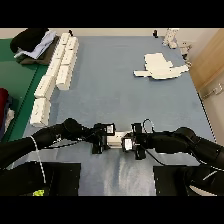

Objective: Fold the box.

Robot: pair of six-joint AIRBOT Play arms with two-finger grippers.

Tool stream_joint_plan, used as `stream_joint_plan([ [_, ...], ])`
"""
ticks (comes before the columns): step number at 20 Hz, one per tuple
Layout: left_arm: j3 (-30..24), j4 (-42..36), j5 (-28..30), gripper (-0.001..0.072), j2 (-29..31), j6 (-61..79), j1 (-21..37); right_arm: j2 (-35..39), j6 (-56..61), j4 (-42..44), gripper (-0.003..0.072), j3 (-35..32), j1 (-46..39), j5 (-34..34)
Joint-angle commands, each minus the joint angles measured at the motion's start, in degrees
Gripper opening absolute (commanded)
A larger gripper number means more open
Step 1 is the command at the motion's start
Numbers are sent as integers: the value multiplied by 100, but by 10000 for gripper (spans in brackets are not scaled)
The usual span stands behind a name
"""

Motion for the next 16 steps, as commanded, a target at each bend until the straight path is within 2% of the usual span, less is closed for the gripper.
stream_joint_plan([
  [1, -2, -11, 11, 455, -2, -7, -2, 22, -2, 9, 323, 4, 7, -39],
  [6, -2, -11, 11, 455, -2, -9, -2, 612, 175, 79, 323, 4, -2, -28],
  [9, -2, -11, 11, 455, -2, -7, -2, 1080, 1558, 105, 315, -7, -4, 55],
  [10, -2, -11, 11, 455, -2, -7, -2, 1196, 2240, 127, 188, -39, -2, 181],
  [11, -2, -11, 11, 455, -2, -7, -2, 1283, 2736, 184, 19, -118, -4, 393],
  [14, -2, -11, 11, 455, -2, -9, -2, 1495, 3589, 1036, 3, -691, 15, 1674],
  [16, -2, -11, 11, 455, -2, -9, -2, 1554, 4057, 1204, 3, -1047, 234, 2236],
])
